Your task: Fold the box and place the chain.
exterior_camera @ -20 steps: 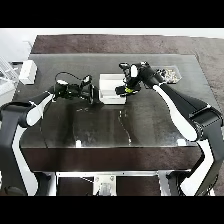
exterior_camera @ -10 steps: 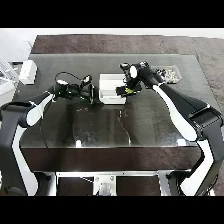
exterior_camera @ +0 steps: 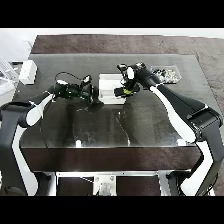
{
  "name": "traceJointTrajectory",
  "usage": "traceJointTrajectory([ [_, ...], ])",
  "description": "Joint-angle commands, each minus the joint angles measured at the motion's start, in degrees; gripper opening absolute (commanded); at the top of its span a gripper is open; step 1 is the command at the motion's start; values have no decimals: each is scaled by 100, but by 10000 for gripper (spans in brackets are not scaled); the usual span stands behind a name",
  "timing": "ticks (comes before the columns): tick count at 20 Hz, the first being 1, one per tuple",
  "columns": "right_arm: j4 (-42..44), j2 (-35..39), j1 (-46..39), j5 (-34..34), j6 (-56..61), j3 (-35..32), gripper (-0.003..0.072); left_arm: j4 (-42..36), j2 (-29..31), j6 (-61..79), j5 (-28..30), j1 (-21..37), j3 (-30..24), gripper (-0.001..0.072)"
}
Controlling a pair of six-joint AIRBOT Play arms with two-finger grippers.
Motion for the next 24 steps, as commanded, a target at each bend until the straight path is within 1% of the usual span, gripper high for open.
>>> traceJointTrajectory([
  [1, 42, -4, 26, 96, -20, 4, 64, -7, 2, 9, 105, 2, 2, 522],
  [2, 39, -4, 26, 96, -9, 4, 59, -7, 2, 9, 105, 2, 2, 522],
  [3, 39, -4, 26, 96, -11, 4, 18, -7, 2, 11, 105, 2, 2, 522],
  [6, 31, -2, 26, 94, -9, 4, 16, -7, 2, 11, 107, 2, 2, 522],
  [7, 31, -2, 26, 94, -9, 4, 31, -7, 2, 11, 107, 2, 2, 522],
  [8, -9, -2, 26, 94, -9, 4, 107, -7, 2, 9, 109, 2, 2, 522],
  [10, -46, 9, 24, 94, -9, 4, 231, -7, 2, 9, 111, 2, 2, 522],
  [13, -144, 11, 20, 92, -9, 74, 240, -7, 2, 9, 109, 2, 2, 522],
  [14, -155, 11, 20, 90, -9, 151, 288, -7, 2, 9, 111, 2, 2, 522],
  [15, -157, 11, 20, 90, -9, 240, 373, -7, 2, 9, 111, 2, 2, 522],
  [16, -155, 11, 20, 92, -9, 348, 412, -7, 2, 9, 111, 2, 2, 522],
  [19, -155, 11, 20, 98, -9, 542, 412, -7, 2, 9, 111, 2, 2, 522],
  [24, -157, 11, 20, 417, -9, 564, 429, -7, 2, 9, 114, 2, 2, 522],
])
